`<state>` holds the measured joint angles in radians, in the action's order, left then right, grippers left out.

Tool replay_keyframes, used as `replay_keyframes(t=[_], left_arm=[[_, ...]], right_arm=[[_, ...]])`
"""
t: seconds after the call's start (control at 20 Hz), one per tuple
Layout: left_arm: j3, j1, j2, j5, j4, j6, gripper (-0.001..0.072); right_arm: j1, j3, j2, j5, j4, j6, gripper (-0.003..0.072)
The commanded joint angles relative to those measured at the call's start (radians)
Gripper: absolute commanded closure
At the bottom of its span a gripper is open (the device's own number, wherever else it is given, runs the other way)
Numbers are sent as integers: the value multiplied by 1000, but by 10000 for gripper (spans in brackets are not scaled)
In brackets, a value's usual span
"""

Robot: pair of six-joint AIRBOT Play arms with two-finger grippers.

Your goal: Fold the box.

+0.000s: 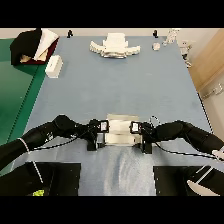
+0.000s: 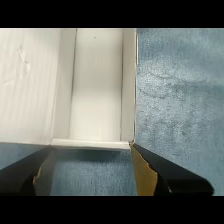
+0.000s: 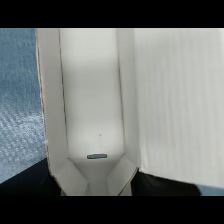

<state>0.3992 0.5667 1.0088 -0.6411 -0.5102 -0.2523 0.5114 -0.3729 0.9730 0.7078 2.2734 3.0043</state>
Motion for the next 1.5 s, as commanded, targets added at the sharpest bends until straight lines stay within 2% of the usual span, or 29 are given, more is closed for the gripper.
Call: replay_keyframes(t=[0.0, 0.25, 0.95, 1.0, 1.05, 1.1, 1.45], left_arm=[[4, 0, 32, -29, 29, -29, 11], [6, 2, 71, -30, 110, -82, 12], [23, 38, 115, 13, 60, -4, 13], [29, 39, 120, 13, 45, 15, 47], [34, 39, 126, 10, 41, 20, 195], [37, 39, 128, 8, 31, 31, 247], [37, 38, 129, 4, 32, 37, 246]], right_arm=[[1, 0, 0, 0, 0, 0, 170], [1, 0, 0, 0, 0, 0, 170], [1, 0, 0, 0, 0, 0, 169], [1, 0, 0, 0, 0, 0, 169], [1, 0, 0, 0, 0, 0, 169], [1, 0, 0, 0, 0, -1, 170], [1, 0, 0, 0, 0, 0, 170]])
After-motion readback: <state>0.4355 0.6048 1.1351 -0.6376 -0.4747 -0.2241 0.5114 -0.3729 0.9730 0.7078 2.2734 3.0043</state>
